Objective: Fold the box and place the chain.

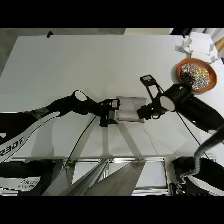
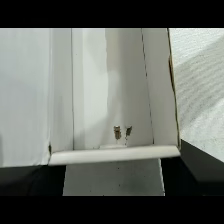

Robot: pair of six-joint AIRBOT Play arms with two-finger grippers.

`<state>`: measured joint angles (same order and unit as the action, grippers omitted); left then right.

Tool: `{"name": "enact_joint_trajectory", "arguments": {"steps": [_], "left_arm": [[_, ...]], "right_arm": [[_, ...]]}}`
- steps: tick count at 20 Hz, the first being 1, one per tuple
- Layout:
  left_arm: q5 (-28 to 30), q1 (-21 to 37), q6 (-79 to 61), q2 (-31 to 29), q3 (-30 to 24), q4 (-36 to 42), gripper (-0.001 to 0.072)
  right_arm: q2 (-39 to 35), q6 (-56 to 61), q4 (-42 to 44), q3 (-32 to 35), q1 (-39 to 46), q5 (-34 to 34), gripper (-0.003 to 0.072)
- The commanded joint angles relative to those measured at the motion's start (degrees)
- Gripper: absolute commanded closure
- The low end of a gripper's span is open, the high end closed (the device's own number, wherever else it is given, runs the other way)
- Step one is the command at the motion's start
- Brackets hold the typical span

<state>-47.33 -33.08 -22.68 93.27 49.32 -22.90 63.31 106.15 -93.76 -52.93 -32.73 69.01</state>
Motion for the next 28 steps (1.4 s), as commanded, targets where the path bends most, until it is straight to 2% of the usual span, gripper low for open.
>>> {"name": "enact_joint_trajectory", "arguments": {"steps": [1,7,8,11,16,19,25,28], "left_arm": [[0.0,0.0,0.0,0.0,0.0,0.0,0.0678],[0.0,0.0,0.0,0.0,0.0,0.0,0.0678],[0.0,0.0,0.0,0.0,0.0,0.0,0.0678],[0.0,0.0,0.0,0.0,0.0,0.0,0.0678],[0.0,0.0,0.0,0.0,0.0,0.0,0.0678],[0.0,0.0,0.0,0.0,0.0,0.0,0.0678],[0.0,0.0,0.0,0.0,0.0,0.0,0.0678],[0.0,0.0,0.0,0.0,0.0,0.0,0.0678]], "right_arm": [[-1.7,-5.7,-2.0,-5.4,6.6,1.5,0.0333],[9.8,-14.0,-2.0,-16.0,34.4,-1.2,0.0338],[12.4,-14.6,-1.9,-17.8,37.6,-1.8,0.0365],[22.6,-15.2,-1.6,-25.7,45.6,-1.6,0.0372],[35.5,-15.4,-1.4,-37.2,48.3,-4.3,0.0372],[41.3,-15.4,1.8,-42.2,48.9,-6.6,0.0372],[46.0,-15.4,2.9,-44.0,49.2,-4.3,0.0375],[46.1,-15.4,2.9,-44.0,49.6,-3.4,0.0451]]}}
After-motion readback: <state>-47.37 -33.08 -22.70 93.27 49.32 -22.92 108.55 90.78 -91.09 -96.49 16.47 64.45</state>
